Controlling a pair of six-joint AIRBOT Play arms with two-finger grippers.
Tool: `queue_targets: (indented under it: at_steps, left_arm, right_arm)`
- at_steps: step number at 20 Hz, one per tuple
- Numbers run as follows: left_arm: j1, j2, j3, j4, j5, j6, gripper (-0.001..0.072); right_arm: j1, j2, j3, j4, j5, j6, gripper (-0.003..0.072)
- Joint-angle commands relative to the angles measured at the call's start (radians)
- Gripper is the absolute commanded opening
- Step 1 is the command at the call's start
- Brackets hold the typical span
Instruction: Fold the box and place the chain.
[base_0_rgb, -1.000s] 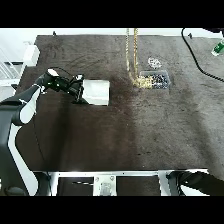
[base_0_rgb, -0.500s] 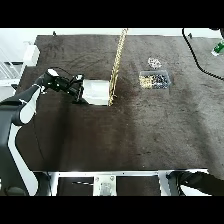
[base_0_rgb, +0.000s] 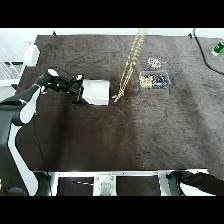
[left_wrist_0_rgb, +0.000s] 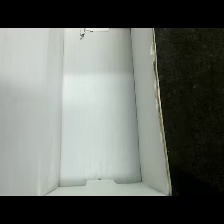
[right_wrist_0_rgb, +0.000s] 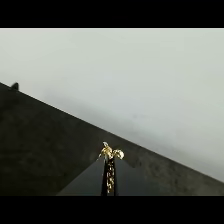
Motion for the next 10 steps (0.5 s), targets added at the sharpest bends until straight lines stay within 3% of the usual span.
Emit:
queue_targets:
  at_steps: [1, 6, 8, 10]
  left_arm:
    - [0.0, 0.0, 0.001, 0.0, 0.0, 0.0, 0.0555]
    - [0.0, 0.0, 0.001, 0.0, 0.0, 0.0, 0.0556]
    - [0.0, 0.0, 0.001, 0.0, 0.0, 0.0, 0.0556]
    - [0.0, 0.0, 0.001, 0.0, 0.0, 0.0, 0.0556]
  right_arm:
    - [-0.049, -0.001, -0.001, -0.048, 0.147, 0.063, 0.0015]
    - [-0.086, -0.001, -0.055, -0.059, 0.446, 0.035, 0.0015]
    - [-0.123, -0.001, -0.157, -0.058, 0.487, 0.039, 0.0015]
    - [-0.145, -0.001, -0.294, -0.053, 0.456, 0.039, 0.0015]
